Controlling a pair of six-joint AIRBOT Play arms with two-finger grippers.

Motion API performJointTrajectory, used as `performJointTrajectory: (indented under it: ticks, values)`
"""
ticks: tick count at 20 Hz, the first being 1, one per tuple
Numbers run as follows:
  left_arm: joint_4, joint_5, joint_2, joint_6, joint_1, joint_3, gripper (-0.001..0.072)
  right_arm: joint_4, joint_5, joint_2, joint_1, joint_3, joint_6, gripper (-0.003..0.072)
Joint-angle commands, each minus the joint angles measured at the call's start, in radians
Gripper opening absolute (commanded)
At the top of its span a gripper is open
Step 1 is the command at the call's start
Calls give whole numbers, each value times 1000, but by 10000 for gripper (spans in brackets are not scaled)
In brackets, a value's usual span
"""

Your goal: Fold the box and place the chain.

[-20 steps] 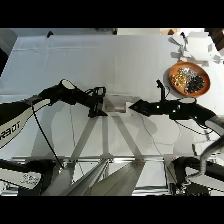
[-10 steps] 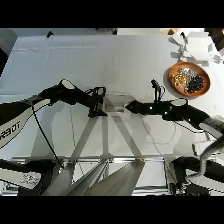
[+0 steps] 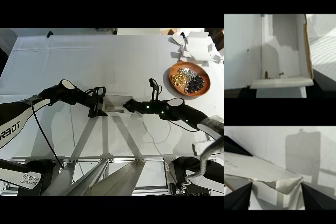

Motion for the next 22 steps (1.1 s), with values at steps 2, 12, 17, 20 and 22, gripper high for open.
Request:
performJointTrajectory:
  ticks: [2, 12, 17, 20, 22]
  values:
    - [0, 0, 0, 0, 0, 0, 141, -15, 0, 42, 3, 8, 21, 689]
    - [0, 0, 0, 0, 0, 0, 141, -369, 93, 70, 3, 56, 389, 624]
    - [0, 0, 0, 0, 0, 0, 141, -370, 134, 70, 4, 98, 388, 558]
    - [0, 0, 0, 0, 0, 0, 141, -376, 112, 70, 38, 119, 388, 520]
    - [0, 0, 0, 0, 0, 0, 141, -404, 80, 70, 65, 120, 389, 391]
